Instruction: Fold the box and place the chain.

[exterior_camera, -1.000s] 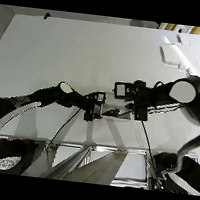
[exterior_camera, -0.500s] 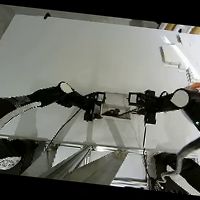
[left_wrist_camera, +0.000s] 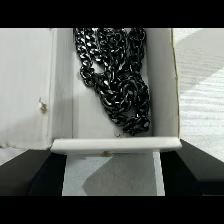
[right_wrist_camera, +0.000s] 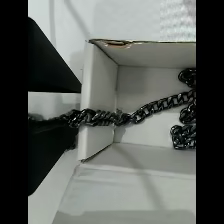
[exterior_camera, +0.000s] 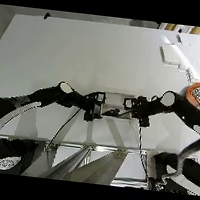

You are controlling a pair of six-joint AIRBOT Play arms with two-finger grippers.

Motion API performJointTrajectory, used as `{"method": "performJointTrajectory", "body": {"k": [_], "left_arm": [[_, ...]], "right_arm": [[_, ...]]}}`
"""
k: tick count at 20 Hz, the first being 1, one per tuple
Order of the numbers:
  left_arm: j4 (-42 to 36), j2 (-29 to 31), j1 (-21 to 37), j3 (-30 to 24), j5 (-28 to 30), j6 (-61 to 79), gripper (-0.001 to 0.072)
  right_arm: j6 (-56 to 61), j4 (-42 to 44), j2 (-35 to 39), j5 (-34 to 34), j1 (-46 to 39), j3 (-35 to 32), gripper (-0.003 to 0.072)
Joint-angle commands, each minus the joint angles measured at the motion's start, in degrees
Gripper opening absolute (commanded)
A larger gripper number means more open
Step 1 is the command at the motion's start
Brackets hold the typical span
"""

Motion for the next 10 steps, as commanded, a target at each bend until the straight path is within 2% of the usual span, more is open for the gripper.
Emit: {"method": "performJointTrajectory", "body": {"k": [1,2,5,10], "left_arm": [[0.02,-0.02,0.02,0.04,0.02,0.02,0.0290],[0.02,-0.02,0.00,0.04,0.00,0.02,0.0290],[0.02,-0.02,0.02,0.04,0.02,0.02,0.0290],[0.02,-0.02,0.02,0.04,0.02,0.02,0.0290]], "right_arm": [[1.27,-1.62,0.74,1.40,-0.02,-0.17,0.0050],[2.69,-3.41,2.47,2.60,-0.02,-0.15,0.0020],[7.17,-8.22,10.54,6.23,-0.02,-0.15,0.0020],[8.28,-6.08,24.26,8.13,2.34,0.31,0.0020]]}}
